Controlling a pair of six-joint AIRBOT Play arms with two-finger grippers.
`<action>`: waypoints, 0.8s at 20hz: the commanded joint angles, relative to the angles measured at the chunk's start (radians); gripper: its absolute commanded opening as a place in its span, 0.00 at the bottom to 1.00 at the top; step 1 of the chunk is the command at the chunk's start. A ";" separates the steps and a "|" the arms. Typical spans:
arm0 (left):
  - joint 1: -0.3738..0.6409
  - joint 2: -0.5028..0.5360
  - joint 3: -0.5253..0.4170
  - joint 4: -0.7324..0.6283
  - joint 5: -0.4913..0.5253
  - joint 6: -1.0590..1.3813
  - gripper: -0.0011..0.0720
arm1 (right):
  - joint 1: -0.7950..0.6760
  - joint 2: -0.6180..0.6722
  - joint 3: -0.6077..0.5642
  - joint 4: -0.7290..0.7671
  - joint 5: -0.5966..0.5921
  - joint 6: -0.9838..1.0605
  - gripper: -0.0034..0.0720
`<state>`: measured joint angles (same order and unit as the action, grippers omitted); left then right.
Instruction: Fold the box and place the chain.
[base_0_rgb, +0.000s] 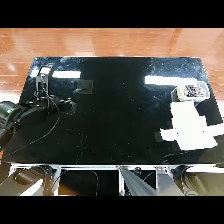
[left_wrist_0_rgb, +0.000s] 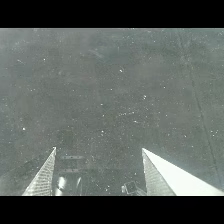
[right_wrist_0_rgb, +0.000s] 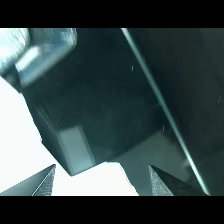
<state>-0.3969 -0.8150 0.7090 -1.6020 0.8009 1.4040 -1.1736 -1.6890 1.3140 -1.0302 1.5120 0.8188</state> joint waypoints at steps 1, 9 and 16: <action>0.000 0.000 0.001 0.003 -0.001 0.001 0.86 | 0.006 -0.027 0.003 -0.045 0.062 0.059 0.98; 0.000 -0.027 0.001 0.003 -0.028 0.001 0.86 | 0.062 -0.035 -0.071 -0.085 0.114 0.079 0.98; 0.000 -0.043 0.001 0.003 -0.029 0.001 0.86 | 0.152 -0.033 -0.095 -0.151 0.137 0.071 0.32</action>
<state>-0.3969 -0.8536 0.7090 -1.5986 0.7738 1.4059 -1.0523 -1.7233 1.2266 -1.1568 1.6352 0.8944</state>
